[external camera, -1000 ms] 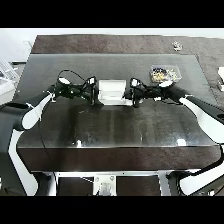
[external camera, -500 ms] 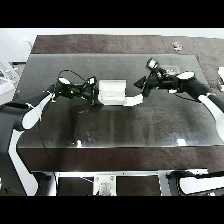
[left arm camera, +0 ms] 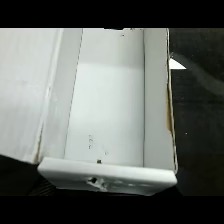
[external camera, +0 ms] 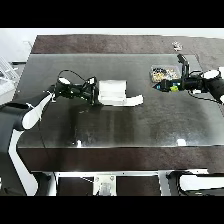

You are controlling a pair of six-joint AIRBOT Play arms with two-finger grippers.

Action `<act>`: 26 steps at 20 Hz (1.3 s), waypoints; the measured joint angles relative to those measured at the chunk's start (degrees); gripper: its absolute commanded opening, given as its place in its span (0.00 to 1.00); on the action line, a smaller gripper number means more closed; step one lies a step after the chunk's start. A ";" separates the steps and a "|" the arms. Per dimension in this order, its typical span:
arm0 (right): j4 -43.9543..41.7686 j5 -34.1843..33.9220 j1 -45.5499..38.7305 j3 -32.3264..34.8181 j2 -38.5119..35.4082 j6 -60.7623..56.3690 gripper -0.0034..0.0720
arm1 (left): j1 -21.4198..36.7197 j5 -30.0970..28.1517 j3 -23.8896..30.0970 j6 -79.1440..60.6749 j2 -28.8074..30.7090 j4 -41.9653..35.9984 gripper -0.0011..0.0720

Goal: Fold the box and place the chain.

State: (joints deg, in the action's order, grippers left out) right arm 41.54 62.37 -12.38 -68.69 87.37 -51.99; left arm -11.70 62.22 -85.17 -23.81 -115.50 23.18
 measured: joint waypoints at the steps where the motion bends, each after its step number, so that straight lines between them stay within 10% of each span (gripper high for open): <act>1: 0.31 0.87 -0.28 0.17 0.92 -1.70 0.05 | 0.00 0.02 0.00 0.00 0.00 0.00 0.50; 26: -10.86 2.93 11.30 -3.13 12.41 -4.85 0.10 | 0.00 0.37 0.00 -0.04 0.00 -0.11 0.50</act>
State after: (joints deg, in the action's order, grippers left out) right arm 30.68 65.30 -1.08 -71.81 99.79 -56.84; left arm -11.70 62.59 -85.17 -23.86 -115.50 23.07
